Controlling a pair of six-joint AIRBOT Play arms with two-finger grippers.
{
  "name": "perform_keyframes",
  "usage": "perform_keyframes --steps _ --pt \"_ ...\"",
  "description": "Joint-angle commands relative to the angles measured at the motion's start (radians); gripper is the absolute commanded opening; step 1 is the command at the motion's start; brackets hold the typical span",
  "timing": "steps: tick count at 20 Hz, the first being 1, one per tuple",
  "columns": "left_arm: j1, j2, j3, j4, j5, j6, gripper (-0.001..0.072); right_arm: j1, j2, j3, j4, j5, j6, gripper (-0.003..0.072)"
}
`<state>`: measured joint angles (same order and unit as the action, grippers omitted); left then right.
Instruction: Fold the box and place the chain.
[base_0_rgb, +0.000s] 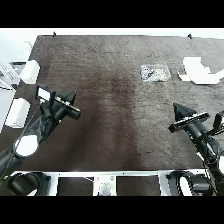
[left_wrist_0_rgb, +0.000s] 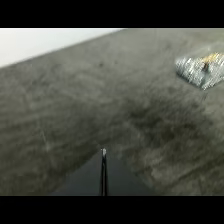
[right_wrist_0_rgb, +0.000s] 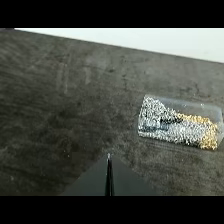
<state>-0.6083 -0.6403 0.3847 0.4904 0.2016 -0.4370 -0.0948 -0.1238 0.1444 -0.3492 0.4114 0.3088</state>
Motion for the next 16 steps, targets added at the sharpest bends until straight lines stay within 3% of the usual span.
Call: perform_keyframes --steps 1,16 --pt "-0.009 0.002 -0.077 -0.001 0.043 -0.019 0.002 0.008 0.001 -0.03 -0.011 -0.056 0.005 0.0013" --pt "-0.009 0.002 -0.077 -0.001 -0.001 -0.037 0.002 0.007 0.001 -0.034 -0.01 -0.067 0.005 0.0013"
